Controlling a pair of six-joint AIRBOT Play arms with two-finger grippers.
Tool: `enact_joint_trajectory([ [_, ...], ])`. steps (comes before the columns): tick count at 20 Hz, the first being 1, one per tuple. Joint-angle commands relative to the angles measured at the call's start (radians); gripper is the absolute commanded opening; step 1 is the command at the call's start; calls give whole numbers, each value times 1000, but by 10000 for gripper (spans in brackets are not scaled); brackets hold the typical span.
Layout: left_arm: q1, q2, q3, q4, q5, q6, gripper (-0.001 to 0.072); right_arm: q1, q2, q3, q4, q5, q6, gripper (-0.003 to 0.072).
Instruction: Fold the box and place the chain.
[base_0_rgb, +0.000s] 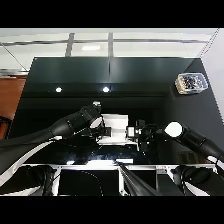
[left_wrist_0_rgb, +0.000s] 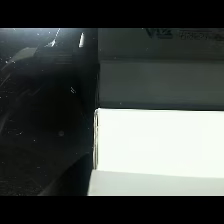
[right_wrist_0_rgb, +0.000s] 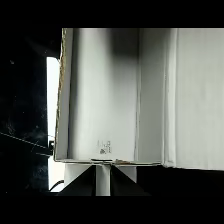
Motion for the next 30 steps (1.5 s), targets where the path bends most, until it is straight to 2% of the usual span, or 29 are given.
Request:
enact_joint_trajectory([
  [1,1,1,0,0,0,1,22,1,-23,1,135,-18,-4,94],
  [5,1,1,0,0,2,0,22,8,-69,1,264,-27,-4,94],
  [13,1,1,0,0,2,1,22,29,-108,1,259,-84,21,99],
  [14,1,1,0,0,2,1,22,27,-108,1,259,-88,48,304],
  [15,1,1,0,0,2,1,22,27,-108,1,259,-88,56,391],
  [16,1,1,0,0,2,1,22,27,-108,1,259,-85,56,386],
  [18,0,1,0,0,2,1,22,27,-108,1,256,-82,56,105],
  [19,0,1,0,0,2,1,21,27,-108,1,258,-84,56,249],
  [20,0,1,0,0,2,1,22,27,-108,1,259,-83,56,434],
  [21,1,1,0,0,2,1,22,27,-108,1,258,-83,56,430],
  [23,1,1,0,0,2,1,22,23,-103,1,251,-80,64,19],
  [25,1,1,0,1,6,1,22,-5,-71,2,224,-75,160,7],
  [26,1,1,0,1,11,1,22,-36,-35,2,163,-69,273,7],
  [27,0,1,0,0,15,1,22,-77,10,2,86,-56,422,7],
  [30,1,1,0,0,24,1,22,-299,200,10,-151,95,884,7],
])
